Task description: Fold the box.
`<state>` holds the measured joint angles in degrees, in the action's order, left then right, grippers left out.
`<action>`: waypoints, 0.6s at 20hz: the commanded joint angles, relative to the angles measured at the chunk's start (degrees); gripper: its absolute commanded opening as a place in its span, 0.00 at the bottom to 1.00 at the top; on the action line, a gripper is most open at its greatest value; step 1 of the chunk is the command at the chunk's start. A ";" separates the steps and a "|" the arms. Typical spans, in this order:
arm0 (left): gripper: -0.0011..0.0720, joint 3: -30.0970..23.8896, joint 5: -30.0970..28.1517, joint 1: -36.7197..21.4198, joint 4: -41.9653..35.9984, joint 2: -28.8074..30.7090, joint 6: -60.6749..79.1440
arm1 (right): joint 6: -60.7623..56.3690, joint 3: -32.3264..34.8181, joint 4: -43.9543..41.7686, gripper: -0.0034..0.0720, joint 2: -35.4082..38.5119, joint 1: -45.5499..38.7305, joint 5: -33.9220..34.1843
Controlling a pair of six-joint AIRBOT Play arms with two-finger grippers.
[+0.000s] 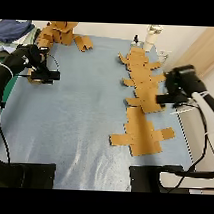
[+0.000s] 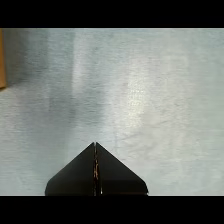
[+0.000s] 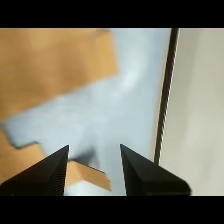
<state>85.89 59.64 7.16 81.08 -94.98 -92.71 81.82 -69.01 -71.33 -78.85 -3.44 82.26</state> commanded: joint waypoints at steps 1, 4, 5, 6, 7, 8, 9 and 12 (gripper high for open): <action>0.03 0.00 -0.13 0.00 -4.83 -0.04 0.22 | 10.34 0.74 -8.07 0.69 0.02 -13.42 5.11; 0.03 0.00 -0.31 0.04 -8.00 -0.07 1.14 | 22.34 4.13 -20.39 0.69 0.24 -20.31 4.13; 0.03 0.00 0.44 0.02 -10.10 -0.07 3.65 | 24.90 5.51 -22.49 0.69 0.24 -21.68 4.28; 0.04 0.02 1.55 0.00 -12.33 -0.07 5.99 | 26.23 6.75 -23.02 0.69 0.24 -22.32 4.76; 0.19 0.02 3.17 0.02 -14.73 -0.04 8.55 | 27.39 8.17 -23.02 0.69 0.37 -22.67 5.51; 0.57 0.00 5.03 0.02 -17.14 -0.04 10.21 | 28.72 9.68 -23.02 0.69 0.79 -22.67 5.81; 0.74 0.02 6.58 0.00 -19.45 -0.04 11.39 | 29.83 11.39 -23.96 0.68 1.57 -22.64 5.81; 0.74 0.02 8.83 0.00 -23.34 -0.04 14.38 | 30.80 15.32 -26.67 0.68 3.61 -22.60 5.86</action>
